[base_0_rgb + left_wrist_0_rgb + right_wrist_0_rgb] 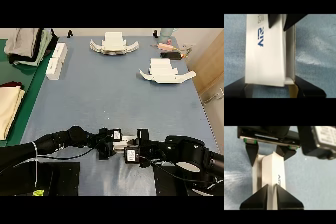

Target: Fold the box.

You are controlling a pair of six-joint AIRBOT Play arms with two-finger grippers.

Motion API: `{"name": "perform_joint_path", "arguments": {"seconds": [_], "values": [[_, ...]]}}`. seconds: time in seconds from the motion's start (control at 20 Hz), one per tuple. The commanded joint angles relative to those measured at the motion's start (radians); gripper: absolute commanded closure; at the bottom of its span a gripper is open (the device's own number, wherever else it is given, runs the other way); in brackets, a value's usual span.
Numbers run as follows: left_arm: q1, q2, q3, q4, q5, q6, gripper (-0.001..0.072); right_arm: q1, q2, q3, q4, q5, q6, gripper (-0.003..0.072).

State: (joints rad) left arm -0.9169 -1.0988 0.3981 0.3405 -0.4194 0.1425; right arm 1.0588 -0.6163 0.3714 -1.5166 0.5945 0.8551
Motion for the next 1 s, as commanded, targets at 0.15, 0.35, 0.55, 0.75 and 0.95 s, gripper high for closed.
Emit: {"name": "perform_joint_path", "arguments": {"seconds": [0.15,0.35,0.55,0.75,0.95], "values": [[0.0,0.0,0.001,0.0,0.0,-0.001,0.0395,0.021,-0.014,0.0,0.014,0.0,-0.001,0.0547],[0.0,0.0,0.001,0.0,0.0,-0.001,0.0395,0.028,-0.014,0.0,0.014,0.003,-0.001,0.0513],[0.0,0.0,0.001,0.0,0.0,-0.001,0.0395,0.028,-0.014,0.001,0.027,0.023,-0.001,0.0508],[0.0,0.0,0.001,0.0,0.0,-0.001,0.0395,0.028,-0.012,0.002,0.033,0.026,-0.001,0.0333],[0.0,0.0,0.001,0.0,0.0,-0.001,0.0395,0.028,-0.012,0.027,0.032,0.026,0.0,0.0324]]}}
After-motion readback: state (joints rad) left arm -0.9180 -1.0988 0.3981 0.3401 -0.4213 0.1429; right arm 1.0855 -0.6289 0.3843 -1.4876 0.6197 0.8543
